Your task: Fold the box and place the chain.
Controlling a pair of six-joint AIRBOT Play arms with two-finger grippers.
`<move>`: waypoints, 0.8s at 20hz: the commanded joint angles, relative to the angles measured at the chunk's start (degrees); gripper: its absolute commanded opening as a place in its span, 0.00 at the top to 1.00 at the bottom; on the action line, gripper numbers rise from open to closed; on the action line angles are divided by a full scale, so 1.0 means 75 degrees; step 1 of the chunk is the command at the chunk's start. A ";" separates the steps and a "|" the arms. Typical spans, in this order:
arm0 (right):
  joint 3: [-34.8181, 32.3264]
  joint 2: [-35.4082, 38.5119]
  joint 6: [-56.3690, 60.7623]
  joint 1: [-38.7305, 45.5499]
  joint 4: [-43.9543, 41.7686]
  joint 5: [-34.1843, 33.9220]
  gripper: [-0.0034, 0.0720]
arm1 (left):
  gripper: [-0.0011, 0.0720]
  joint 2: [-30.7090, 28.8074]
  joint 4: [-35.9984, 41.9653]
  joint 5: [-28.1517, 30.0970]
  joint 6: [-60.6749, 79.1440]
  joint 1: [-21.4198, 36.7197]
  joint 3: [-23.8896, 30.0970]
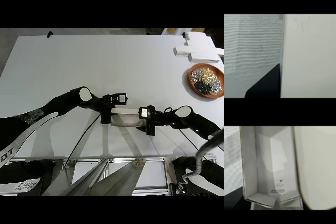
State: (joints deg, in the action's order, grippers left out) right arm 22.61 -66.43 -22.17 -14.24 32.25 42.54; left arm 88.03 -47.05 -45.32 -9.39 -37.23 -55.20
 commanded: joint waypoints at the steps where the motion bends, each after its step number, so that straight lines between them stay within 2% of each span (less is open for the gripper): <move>1: 0.0000 -0.0198 -0.0364 -0.0012 -0.0303 -0.0015 0.20 | 0.97 0.0000 0.0006 0.0009 -0.0006 0.0000 -0.0006; 2: 0.0000 -0.0224 -0.0472 -0.0012 -0.0411 -0.0012 0.21 | 0.97 0.0000 0.0006 0.0009 -0.0006 0.0000 -0.0006; 3: 0.0000 -0.0230 -0.0516 -0.0012 -0.0425 -0.0015 0.28 | 0.97 0.0000 0.0006 0.0012 -0.0009 0.0000 -0.0006; 5: 0.0000 -0.0230 -0.0513 -0.0006 -0.0428 -0.0052 0.31 | 0.97 0.0000 0.0006 0.0009 -0.0006 0.0000 -0.0006; 8: 0.0000 -0.0230 -0.0510 -0.0006 -0.0428 -0.0047 0.55 | 0.97 0.0000 0.0006 0.0009 -0.0006 0.0000 -0.0006; 9: 0.0000 -0.0230 -0.0510 -0.0006 -0.0428 -0.0050 0.60 | 0.97 0.0000 0.0006 0.0012 -0.0006 0.0000 -0.0006; 11: 0.0000 -0.0230 -0.0510 -0.0006 -0.0423 -0.0052 0.63 | 0.97 0.0000 0.0006 0.0009 -0.0006 0.0000 -0.0006; 16: 0.0000 -0.0221 -0.0510 -0.0006 -0.0326 -0.0044 0.62 | 0.97 0.0000 0.0006 0.0009 -0.0006 0.0000 -0.0006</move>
State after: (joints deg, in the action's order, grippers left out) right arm 22.61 -68.14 -25.89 -14.26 29.36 42.28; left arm 87.99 -47.03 -45.30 -9.45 -37.23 -55.20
